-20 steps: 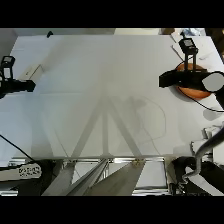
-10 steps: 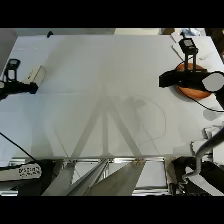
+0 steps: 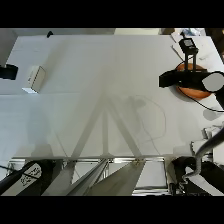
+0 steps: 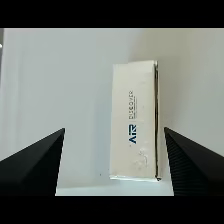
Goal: Fold the box and place the chain.
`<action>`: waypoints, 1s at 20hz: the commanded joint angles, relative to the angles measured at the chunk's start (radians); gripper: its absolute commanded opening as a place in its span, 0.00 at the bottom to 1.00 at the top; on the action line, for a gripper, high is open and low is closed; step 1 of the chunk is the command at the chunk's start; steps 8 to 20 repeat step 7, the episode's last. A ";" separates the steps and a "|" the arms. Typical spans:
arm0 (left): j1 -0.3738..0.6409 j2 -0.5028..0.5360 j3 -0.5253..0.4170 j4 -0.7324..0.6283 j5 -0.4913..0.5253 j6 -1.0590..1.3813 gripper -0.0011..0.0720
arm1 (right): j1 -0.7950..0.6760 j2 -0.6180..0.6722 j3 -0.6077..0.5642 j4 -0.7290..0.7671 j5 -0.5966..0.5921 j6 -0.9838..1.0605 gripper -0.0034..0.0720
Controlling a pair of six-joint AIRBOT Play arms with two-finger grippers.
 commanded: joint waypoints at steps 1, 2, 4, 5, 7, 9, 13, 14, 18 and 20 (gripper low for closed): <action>0.000 0.131 0.000 -0.003 -0.047 -0.021 0.98 | -0.001 0.001 0.001 0.000 0.000 0.000 0.06; 0.000 0.156 0.000 -0.003 -0.052 -0.021 0.98 | -0.001 0.001 0.001 0.000 0.000 0.000 0.06; 0.000 0.194 0.000 -0.003 -0.051 -0.021 0.98 | -0.001 0.001 0.001 0.000 0.000 0.000 0.06; 0.000 0.206 0.000 -0.003 -0.051 -0.021 0.98 | -0.001 0.001 0.001 0.000 0.000 0.000 0.06; 0.000 0.218 0.000 -0.003 -0.051 -0.021 0.98 | -0.001 0.001 0.001 0.000 0.000 0.000 0.06; 0.000 0.218 0.000 -0.003 -0.051 -0.021 0.98 | -0.001 0.001 0.001 0.000 0.000 0.000 0.06; 0.000 0.218 0.000 -0.003 -0.051 -0.021 0.98 | -0.001 0.001 0.001 0.000 0.000 0.000 0.06; 0.000 0.218 0.000 -0.003 -0.051 -0.021 0.98 | -0.001 0.001 0.001 0.000 0.000 0.000 0.06; 0.000 0.218 0.000 -0.003 -0.051 -0.021 0.98 | -0.001 0.001 0.001 0.000 0.000 0.000 0.06; 0.000 0.218 0.000 -0.003 -0.051 -0.021 0.98 | -0.001 0.001 0.001 0.000 0.000 0.000 0.06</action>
